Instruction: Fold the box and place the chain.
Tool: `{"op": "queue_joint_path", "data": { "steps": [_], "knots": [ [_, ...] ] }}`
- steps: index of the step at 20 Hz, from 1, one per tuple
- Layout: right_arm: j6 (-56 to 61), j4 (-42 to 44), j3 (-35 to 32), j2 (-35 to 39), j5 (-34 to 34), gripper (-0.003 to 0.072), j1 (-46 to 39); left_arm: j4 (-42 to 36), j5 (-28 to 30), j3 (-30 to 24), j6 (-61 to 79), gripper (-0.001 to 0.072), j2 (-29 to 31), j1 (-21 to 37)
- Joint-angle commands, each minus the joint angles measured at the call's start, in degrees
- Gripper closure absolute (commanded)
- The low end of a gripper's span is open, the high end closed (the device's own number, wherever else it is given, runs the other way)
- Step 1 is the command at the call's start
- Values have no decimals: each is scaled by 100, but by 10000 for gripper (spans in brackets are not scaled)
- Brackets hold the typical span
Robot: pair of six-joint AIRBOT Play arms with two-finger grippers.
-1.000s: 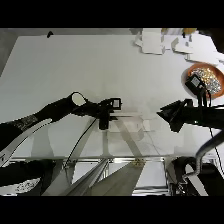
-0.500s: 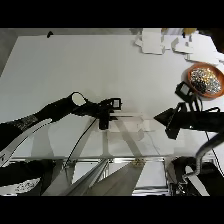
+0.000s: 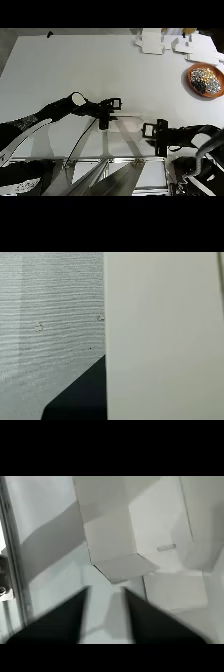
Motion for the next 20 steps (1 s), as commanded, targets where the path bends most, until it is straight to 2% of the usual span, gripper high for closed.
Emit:
{"op": "queue_joint_path", "data": {
  "steps": [1,5,10,16,20],
  "knots": [
    [-330,-385,-387,-4,-1266,19,855,-9,2,-2,0,698,-4,-4],
    [-273,-697,-916,-26,-2094,19,1471,-9,2,-2,0,698,-4,-7],
    [31,-782,-1003,-199,-2614,20,1451,-9,2,-2,0,698,-4,-7],
    [-35,-525,-634,-278,-2503,20,656,-9,2,-2,0,698,-4,-7],
    [-726,-109,-603,-387,-2446,20,162,-9,2,-2,2,698,-4,-7]
  ]
}}
